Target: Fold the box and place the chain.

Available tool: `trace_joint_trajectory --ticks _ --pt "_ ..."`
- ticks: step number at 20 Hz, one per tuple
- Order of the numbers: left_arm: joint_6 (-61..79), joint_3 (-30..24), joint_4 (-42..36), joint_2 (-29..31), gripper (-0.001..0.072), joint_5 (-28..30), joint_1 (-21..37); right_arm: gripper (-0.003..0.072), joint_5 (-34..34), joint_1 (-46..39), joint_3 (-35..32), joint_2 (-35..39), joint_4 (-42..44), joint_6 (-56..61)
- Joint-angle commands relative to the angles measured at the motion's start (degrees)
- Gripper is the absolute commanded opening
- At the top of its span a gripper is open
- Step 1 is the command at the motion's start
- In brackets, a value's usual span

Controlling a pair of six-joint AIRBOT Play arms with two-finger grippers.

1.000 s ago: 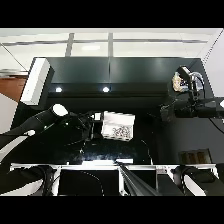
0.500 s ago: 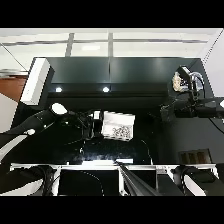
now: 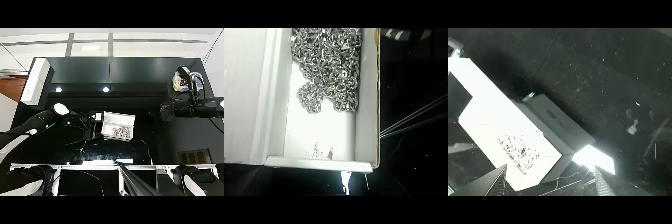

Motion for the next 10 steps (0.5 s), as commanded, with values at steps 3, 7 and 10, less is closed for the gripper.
trace_joint_trajectory --ticks 3,7,10 --pt "-0.2 0.1 0.8 0.0 0.0503 0.1 -0.4 0.0625 -6.1 3.3 0.0 -0.4 -0.3 0.4" --pt "-0.2 0.1 0.9 0.0 0.0503 0.1 -0.4 0.0623 -13.3 9.6 0.0 -5.7 -0.3 5.4" --pt "-0.2 0.1 0.9 0.0 0.0503 0.1 -0.4 0.0622 -23.6 13.2 0.0 -11.5 -0.3 5.2"
